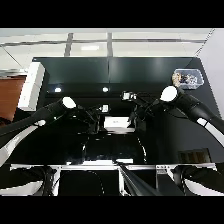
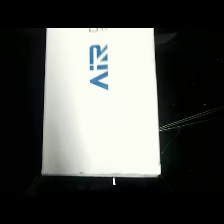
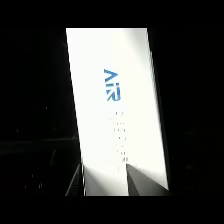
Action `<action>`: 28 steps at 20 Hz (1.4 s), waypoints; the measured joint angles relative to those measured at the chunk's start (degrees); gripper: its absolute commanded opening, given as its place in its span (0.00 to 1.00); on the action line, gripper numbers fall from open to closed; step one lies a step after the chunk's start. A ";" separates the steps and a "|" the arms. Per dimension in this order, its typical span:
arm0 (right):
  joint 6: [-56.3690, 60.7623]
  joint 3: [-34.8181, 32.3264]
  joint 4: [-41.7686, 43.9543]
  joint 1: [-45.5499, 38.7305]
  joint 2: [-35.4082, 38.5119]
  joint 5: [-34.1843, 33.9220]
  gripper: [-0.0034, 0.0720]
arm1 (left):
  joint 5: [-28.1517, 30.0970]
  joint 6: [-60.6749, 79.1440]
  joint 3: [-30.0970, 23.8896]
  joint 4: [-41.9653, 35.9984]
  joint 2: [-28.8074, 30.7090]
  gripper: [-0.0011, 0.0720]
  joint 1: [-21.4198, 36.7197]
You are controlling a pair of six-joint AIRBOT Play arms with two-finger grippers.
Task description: Fold the box and place the chain.
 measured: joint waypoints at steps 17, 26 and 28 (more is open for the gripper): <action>19.96 -7.93 21.22 -7.08 5.44 6.08 0.07 | -0.04 0.00 0.00 0.00 0.00 0.65 0.00; 27.26 -13.44 29.38 -5.81 0.39 -5.88 0.07 | -0.02 -0.09 0.00 0.00 0.00 0.65 0.00; 27.78 -13.64 28.98 -5.53 -0.37 -6.64 0.07 | 0.00 -0.07 0.00 -0.02 0.00 0.65 0.00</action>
